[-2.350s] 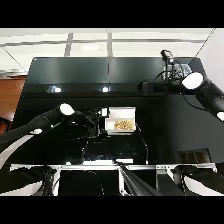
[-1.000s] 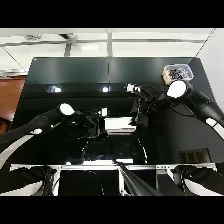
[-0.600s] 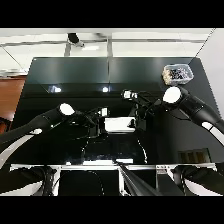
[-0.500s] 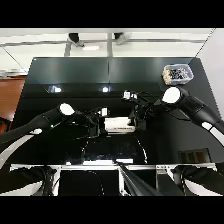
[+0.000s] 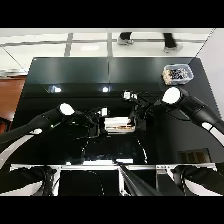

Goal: Fold the box and place the chain.

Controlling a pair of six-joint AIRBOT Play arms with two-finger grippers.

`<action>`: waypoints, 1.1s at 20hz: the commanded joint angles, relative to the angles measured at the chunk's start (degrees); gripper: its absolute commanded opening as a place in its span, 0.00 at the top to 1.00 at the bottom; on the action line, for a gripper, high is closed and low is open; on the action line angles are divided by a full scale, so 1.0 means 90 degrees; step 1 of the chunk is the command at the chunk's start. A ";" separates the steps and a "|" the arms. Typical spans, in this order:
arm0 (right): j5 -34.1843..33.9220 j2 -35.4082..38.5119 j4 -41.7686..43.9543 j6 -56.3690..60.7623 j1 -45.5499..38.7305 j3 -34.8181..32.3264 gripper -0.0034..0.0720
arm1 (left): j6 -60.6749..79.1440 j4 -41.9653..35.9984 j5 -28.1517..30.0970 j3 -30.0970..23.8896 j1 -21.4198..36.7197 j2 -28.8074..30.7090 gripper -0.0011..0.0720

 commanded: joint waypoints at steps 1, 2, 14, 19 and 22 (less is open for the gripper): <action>0.0049 -0.0002 -0.0039 0.0007 0.0007 -0.0010 0.62 | 0.0002 0.0000 0.0000 0.0002 -0.0002 -0.0005 0.45; 0.0063 -0.0002 -0.0039 0.0007 0.0007 -0.0027 0.62 | 0.0002 0.0000 0.0000 0.0002 -0.0002 -0.0005 0.45; 0.0216 -0.0002 -0.0044 0.0017 0.0007 -0.0158 0.51 | 0.0002 0.0000 0.0000 0.0002 -0.0002 -0.0005 0.45; 0.0505 0.0085 -0.0012 0.0323 0.0002 -0.0231 0.51 | 0.0002 0.0000 0.0000 0.0002 -0.0002 -0.0005 0.45; 0.0721 0.0427 -0.0012 0.1433 -0.0233 -0.0010 0.51 | 0.0002 0.0000 0.0000 0.0002 -0.0002 -0.0005 0.45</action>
